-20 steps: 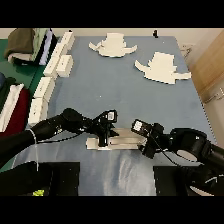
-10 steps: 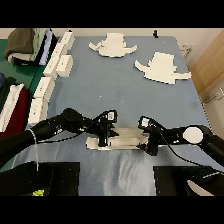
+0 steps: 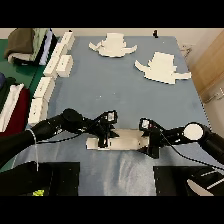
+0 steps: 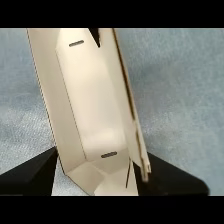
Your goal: Fold the box.
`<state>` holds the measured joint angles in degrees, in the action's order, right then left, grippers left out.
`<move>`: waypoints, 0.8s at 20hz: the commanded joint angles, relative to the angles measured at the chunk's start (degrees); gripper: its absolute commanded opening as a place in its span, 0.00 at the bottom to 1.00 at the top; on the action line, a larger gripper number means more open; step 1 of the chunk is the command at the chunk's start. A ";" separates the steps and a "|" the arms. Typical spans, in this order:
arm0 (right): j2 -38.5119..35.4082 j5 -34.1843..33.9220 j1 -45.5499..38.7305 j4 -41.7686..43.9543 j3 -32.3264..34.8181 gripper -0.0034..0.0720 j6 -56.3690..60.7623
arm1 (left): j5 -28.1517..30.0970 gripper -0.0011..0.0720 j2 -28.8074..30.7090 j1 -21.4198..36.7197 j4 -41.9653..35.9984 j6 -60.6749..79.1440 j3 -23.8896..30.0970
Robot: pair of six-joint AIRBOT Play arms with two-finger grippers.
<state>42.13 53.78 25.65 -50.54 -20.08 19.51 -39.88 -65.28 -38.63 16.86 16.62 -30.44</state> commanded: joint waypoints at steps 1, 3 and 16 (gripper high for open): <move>1.77 0.87 0.26 -0.50 0.04 0.99 -0.13 | 0.39 0.04 -0.04 0.04 -0.09 0.00 -0.04; 3.74 -0.33 0.50 -1.31 0.04 0.99 -3.21 | 0.39 0.04 -0.04 0.04 -0.09 0.00 -0.04; 8.68 -1.90 -2.10 5.05 0.04 0.90 -21.57 | 0.39 0.04 -0.04 0.04 -0.09 0.00 -0.04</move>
